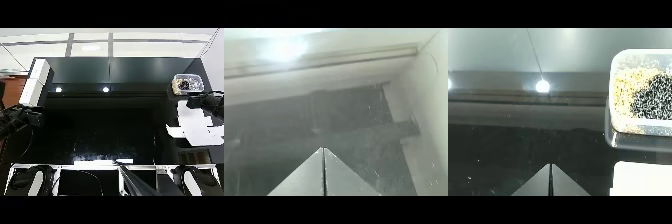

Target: Fold the box and place the chain.

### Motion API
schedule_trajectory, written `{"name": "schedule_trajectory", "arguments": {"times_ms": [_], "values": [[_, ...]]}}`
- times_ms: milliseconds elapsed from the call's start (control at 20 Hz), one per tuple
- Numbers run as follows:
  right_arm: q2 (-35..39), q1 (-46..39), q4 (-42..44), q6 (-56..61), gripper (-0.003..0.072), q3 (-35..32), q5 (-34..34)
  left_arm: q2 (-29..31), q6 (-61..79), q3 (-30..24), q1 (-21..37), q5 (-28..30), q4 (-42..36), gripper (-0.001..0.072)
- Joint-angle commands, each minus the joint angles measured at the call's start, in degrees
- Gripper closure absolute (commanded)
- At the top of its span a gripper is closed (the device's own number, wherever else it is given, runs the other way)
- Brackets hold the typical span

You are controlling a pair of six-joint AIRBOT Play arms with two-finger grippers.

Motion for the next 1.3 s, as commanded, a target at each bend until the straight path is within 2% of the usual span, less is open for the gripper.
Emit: {"name": "schedule_trajectory", "arguments": {"times_ms": [0, 150, 200, 250, 300, 350, 400, 450, 500, 600, 750, 850, 950, 1050, 1150, 1250], "values": [[0.02, 0.04, -0.07, 0.0, 0.0672, -0.02, -1.46, -0.5, 0.0, -0.28, 0.0, 5.31, -0.24, 0.0678], [-1.03, 0.02, -0.66, -0.02, 0.0672, -0.07, -4.37, -3.21, 0.02, -0.31, 0.0, 9.38, -2.95, 0.0668], [-1.99, 0.04, -0.63, 0.0, 0.0672, -0.07, -6.16, -4.68, 0.09, -0.31, -0.02, 10.1, -4.28, 0.0477], [-3.45, 0.02, -0.63, 0.0, 0.0672, -0.07, -8.37, -6.27, 0.07, -0.31, -0.02, 10.78, -4.35, 0.018], [-5.18, 0.04, -0.55, 0.07, 0.0672, -0.07, -10.64, -8.07, 0.04, -0.28, 0.0, 10.93, -4.35, 0.0002], [-7.32, 0.02, -0.44, 1.2, 0.067, -0.04, -13.03, -9.7, 0.04, -0.24, -0.02, 10.88, -4.28, 0.0002], [-9.25, -0.02, -0.44, 4.04, 0.0537, 0.09, -14.43, -11.23, 0.04, -0.24, -0.02, 10.93, -4.28, 0.0002], [-10.91, -0.37, -0.46, 7.87, 0.0058, 0.68, -13.75, -12.46, 0.04, -0.24, -0.02, 10.91, -4.28, 0.0002], [-12.07, -0.57, -0.46, 9.18, -0.0034, 1.46, -12.59, -13.53, 0.04, -0.22, -0.02, 10.91, -4.31, 0.0002], [-14.45, -1.42, -2.34, 12.96, -0.0034, 4.33, -10.43, -14.67, 0.07, -0.22, -0.02, 10.91, -4.28, 0.0002], [-21.88, -10.01, -18.93, 30.53, -0.0034, 15.76, -2.27, -14.78, 0.07, -0.24, -0.02, 10.8, -4.28, 0.0002], [-27.36, -18.64, -26.21, 32.68, -0.0034, 23.91, 4.35, -14.78, 0.07, -0.24, -0.02, 10.73, -4.28, 0.0002], [-31.89, -28.33, -27.69, 32.65, -0.0034, 29.99, 11.76, -14.78, 0.07, -0.24, -0.02, 10.49, -4.28, 0.0002], [-35.15, -37.94, -27.5, 32.22, -0.0034, 33.05, 17.16, -14.78, 0.07, -0.24, -0.02, 10.36, -4.28, 0.0002], [-37.31, -45.92, -26.84, 29.73, -0.0034, 33.24, 18.25, -14.78, 0.11, -0.24, -0.02, 10.49, -4.26, 0.0002], [-40.96, -52.3, -22.1, 23.69, -0.0034, 33.27, 19.82, -14.78, 0.11, -0.24, -0.02, 10.56, -4.28, 0.0002]]}}
